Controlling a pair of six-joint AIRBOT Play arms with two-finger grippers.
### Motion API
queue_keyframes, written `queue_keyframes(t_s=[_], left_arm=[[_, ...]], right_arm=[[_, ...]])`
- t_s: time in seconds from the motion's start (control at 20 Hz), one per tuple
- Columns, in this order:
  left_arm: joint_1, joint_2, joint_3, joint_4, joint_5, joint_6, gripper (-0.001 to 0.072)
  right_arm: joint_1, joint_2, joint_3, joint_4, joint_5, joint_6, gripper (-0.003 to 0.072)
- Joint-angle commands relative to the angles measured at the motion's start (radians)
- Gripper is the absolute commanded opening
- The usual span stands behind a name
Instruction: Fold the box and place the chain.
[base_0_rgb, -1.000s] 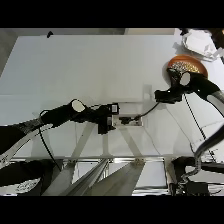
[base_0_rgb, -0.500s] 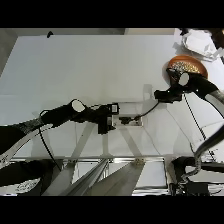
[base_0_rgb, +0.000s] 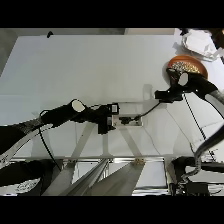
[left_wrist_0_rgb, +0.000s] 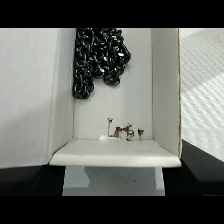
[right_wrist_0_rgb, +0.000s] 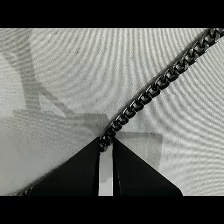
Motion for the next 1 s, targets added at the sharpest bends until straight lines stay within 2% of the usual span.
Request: queue_keyframes(t_s=[0.0, 0.2, 0.55, 0.75, 0.95], left_arm=[[0.000, 0.000, 0.000, 0.000, 0.000, 0.000, 0.0345], [0.000, 0.000, 0.000, 0.000, 0.000, 0.000, 0.0345], [0.000, 0.000, 0.000, 0.000, 0.000, 0.000, 0.0345], [0.000, 0.000, 0.000, 0.000, 0.000, 0.000, 0.0345], [0.000, 0.000, 0.000, 0.000, 0.000, 0.000, 0.0345]], right_arm=[[0.024, 0.005, 0.000, 0.008, 0.022, -0.005, 0.0011], [0.026, 0.091, 0.000, -0.023, 0.040, -0.031, 0.0011], [0.026, 0.371, 0.000, -0.030, 0.169, -0.165, 0.0011], [0.026, 0.538, 0.000, 0.042, 0.275, -0.262, 0.0011], [0.026, 0.678, 0.000, 0.197, 0.330, -0.325, 0.0011]])
